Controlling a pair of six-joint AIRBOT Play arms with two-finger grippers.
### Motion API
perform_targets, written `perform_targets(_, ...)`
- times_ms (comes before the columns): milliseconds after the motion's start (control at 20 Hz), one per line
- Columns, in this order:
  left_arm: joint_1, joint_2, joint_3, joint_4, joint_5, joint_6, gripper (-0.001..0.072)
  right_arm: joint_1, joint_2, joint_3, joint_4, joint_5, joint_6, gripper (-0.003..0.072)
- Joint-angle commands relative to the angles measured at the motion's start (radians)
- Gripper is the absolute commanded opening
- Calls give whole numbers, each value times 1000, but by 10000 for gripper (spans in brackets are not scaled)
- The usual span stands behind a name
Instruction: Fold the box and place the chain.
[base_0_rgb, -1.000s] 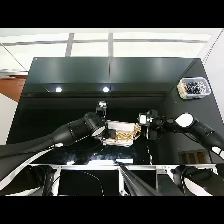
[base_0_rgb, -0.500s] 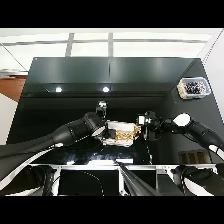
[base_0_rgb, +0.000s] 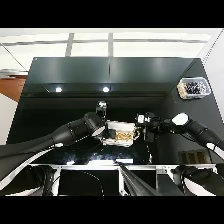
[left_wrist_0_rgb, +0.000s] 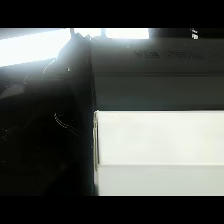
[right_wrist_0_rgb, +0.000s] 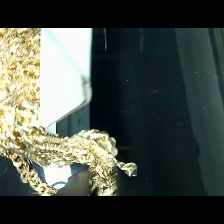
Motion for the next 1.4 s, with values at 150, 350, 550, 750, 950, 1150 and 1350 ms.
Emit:
perform_targets(150, 1, 1, 0, 0, -1, 0, 33, 1, 12, 0, -5, 26, 32, 29)
perform_targets(350, 1, 1, 0, 0, 0, 0, 33, -26, 121, 1, -13, 10, 182, 29)
perform_targets(550, 1, 1, 0, 0, 0, 0, 32, -81, 255, 3, -57, 30, 404, 32)
perform_targets(750, 1, 1, 0, 0, -2, 0, 32, -90, 417, 39, -59, 110, 632, 39)
perform_targets(950, 1, 1, 0, 0, -1, 0, 32, -90, 549, 145, -57, 297, 861, 39)
perform_targets(1150, 1, 1, 0, 0, 0, 0, 33, -73, 563, 193, 66, 392, 929, 39)
perform_targets(1350, 1, 1, 0, 0, 3, 0, 33, 32, 562, 193, 72, 319, 945, 39)
